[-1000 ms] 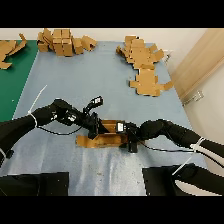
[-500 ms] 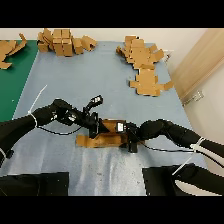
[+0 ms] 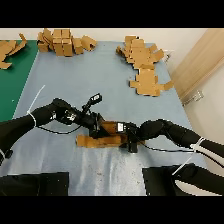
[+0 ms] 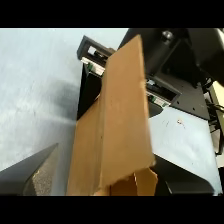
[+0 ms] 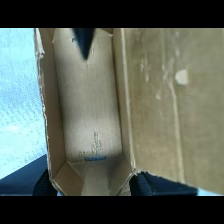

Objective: Fold the box.

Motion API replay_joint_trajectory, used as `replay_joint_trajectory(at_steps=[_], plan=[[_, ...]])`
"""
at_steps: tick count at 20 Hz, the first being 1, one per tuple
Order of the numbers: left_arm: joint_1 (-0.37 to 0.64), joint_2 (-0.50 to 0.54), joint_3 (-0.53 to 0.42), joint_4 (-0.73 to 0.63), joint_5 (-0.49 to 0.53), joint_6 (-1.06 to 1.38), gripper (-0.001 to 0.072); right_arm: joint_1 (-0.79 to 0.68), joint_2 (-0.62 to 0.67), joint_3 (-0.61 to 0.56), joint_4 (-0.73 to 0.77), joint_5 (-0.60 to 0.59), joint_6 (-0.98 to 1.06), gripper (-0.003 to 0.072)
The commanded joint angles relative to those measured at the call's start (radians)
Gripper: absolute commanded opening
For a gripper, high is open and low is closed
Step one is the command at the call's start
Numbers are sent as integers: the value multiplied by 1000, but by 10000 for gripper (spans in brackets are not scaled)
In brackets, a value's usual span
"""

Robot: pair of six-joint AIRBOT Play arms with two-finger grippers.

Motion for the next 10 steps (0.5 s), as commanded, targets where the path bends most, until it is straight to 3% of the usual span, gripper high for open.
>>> replay_joint_trajectory(at_steps=[1, 5, 8, 9, 10], plan=[[50, 38, 1, 148, -3, -171, 691, 1, -1, 0, 0, 0, 0, 500], [128, 164, 6, 379, -26, -409, 692, 1, -1, 0, 0, 0, 0, 500], [128, 229, 6, 417, -89, -495, 680, 1, -1, 0, -1, 0, 0, 500], [126, 233, 6, 417, -117, -531, 466, 1, -1, 0, -2, 0, 0, 500], [123, 232, 6, 418, -160, -570, 69, 1, -1, 0, -3, 0, 0, 500]])
